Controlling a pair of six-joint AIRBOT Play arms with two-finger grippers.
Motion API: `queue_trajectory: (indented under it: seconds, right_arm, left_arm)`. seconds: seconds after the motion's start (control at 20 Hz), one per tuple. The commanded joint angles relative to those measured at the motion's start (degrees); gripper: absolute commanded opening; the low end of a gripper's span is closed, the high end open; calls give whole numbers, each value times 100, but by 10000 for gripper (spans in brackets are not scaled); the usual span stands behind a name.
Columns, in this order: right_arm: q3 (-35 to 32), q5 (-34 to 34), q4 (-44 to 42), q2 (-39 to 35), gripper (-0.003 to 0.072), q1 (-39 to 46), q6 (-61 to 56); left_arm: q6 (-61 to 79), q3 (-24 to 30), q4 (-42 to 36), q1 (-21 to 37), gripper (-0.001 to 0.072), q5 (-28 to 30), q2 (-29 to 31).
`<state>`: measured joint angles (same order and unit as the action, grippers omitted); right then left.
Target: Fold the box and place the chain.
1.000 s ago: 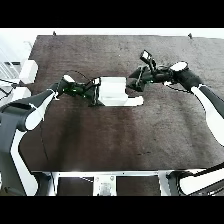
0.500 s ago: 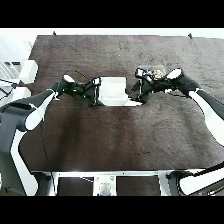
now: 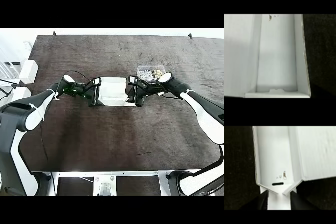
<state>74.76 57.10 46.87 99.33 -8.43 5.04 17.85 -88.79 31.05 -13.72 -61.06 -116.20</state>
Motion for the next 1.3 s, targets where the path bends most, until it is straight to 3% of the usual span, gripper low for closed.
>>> queue_trajectory:
  seconds: [0.0,0.05,0.65,0.8,0.9,1.0,1.05,1.25]
  right_arm:
    - [-2,-216,-79,33,283,-175,17]
    - [-4,-326,-120,44,253,-225,15]
    - [-4,-850,-636,227,268,-363,20]
    - [-4,-866,-638,229,335,-365,22]
    - [-4,-866,-636,229,527,-363,160]
    - [-4,-861,-632,227,555,-363,168]
    - [-4,-861,-614,227,624,-363,170]
    - [-4,-866,-586,227,612,-361,166]
  left_arm:
    - [0,-2,0,0,169,13,4]
    - [0,-2,0,0,170,13,4]
    - [0,-2,0,0,169,15,4]
    - [0,-2,0,0,170,17,4]
    - [0,-2,0,0,169,20,4]
    - [-2,-2,0,0,169,20,4]
    - [0,-2,0,0,170,20,4]
    - [0,-2,0,0,169,20,4]
